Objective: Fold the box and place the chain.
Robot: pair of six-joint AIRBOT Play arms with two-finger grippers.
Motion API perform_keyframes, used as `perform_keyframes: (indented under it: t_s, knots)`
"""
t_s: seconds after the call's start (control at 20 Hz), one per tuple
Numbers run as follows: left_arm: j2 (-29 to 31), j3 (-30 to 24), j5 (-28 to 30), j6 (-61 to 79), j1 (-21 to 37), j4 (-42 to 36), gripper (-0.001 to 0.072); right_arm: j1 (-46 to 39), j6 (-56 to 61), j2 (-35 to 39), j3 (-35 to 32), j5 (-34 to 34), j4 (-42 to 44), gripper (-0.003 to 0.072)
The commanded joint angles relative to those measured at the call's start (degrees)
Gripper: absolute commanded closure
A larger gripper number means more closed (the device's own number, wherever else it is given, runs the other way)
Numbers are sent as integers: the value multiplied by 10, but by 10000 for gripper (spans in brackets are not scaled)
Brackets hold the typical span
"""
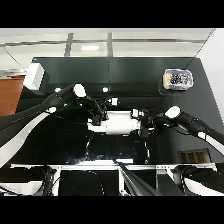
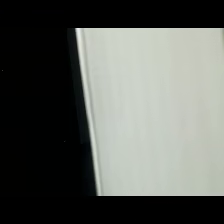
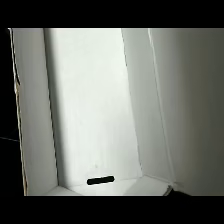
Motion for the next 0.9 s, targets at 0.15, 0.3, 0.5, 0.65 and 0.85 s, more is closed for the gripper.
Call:
perform_keyframes:
  t_s: [0.15,0.3,0.5,0.65,0.85]
  knots:
    - [0,0,-3,0,0,-2,682,0,1,-2,0,-1,-2,88]
    - [0,0,-3,0,0,-2,682,0,1,-2,0,-1,-2,89]
    - [0,0,-4,0,0,-1,681,0,1,-2,0,-2,-2,218]
    - [7,1,-6,-32,1,-1,426,0,1,-2,0,-2,-2,219]
    - [34,13,-38,-124,34,14,49,0,1,-2,0,-3,-2,220]
